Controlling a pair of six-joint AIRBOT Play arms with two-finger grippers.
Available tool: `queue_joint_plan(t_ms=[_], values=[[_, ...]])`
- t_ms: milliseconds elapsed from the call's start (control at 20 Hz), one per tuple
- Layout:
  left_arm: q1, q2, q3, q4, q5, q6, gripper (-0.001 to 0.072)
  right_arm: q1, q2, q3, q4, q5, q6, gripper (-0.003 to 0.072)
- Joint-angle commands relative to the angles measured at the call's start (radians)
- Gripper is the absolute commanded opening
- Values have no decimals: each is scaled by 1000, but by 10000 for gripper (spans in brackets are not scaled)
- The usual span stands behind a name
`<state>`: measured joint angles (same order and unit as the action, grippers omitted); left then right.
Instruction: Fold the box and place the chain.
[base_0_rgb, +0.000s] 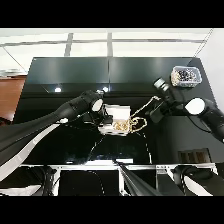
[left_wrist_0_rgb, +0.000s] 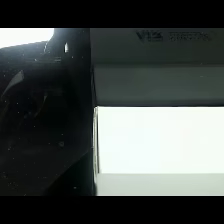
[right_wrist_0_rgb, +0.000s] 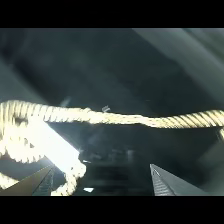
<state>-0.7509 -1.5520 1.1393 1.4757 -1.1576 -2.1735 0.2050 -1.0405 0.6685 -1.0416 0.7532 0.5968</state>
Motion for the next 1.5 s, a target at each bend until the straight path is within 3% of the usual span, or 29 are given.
queue_joint_plan(t_ms=[0, 350, 1450], values=[[0, -1, 0, 0, -3, 0, 31, 37, -57, -13, 174, -29, -522, 714], [0, -1, 0, 0, -3, 0, 31, 32, -199, -1, 380, 6, -813, 714], [0, -1, 0, 0, -3, 0, 31, 34, -318, 64, 275, 13, -791, 713]])
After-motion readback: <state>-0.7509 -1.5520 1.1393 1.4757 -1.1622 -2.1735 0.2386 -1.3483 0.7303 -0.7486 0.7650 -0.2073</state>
